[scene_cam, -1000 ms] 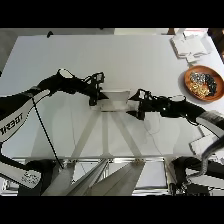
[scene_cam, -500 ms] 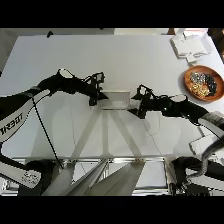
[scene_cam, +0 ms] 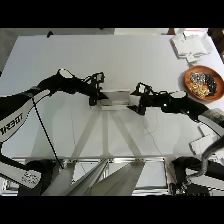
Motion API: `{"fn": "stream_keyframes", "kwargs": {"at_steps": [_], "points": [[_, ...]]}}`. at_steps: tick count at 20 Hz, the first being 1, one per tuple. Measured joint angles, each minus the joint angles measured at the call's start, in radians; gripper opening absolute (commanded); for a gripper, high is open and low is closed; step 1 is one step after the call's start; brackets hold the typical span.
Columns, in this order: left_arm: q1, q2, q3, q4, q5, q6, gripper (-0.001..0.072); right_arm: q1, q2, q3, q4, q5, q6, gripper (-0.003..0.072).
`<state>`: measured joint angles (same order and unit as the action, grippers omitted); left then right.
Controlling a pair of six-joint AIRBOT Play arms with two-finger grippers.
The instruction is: Fold the box and place the chain.
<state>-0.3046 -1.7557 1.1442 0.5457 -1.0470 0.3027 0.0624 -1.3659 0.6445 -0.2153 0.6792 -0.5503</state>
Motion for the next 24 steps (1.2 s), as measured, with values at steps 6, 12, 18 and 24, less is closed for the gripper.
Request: {"fn": "stream_keyframes", "kwargs": {"at_steps": [6,12,18,24], "points": [[0.0,0.0,0.0,0.0,0.0,0.0,0.0014,-0.007,-0.018,0.012,-0.011,0.001,0.017,0.069],[0.0,0.0,0.0,0.0,0.0,0.0,0.0014,-0.059,-0.082,0.068,-0.043,0.093,-0.019,0.069],[0.0,0.0,0.0,0.0,0.0,0.0,0.0014,-0.074,-0.195,0.201,-0.171,0.233,0.027,0.069],[0.0,0.0,0.0,0.001,-0.001,0.001,0.0014,-0.048,-0.238,0.245,-0.222,0.302,0.044,0.069]]}}
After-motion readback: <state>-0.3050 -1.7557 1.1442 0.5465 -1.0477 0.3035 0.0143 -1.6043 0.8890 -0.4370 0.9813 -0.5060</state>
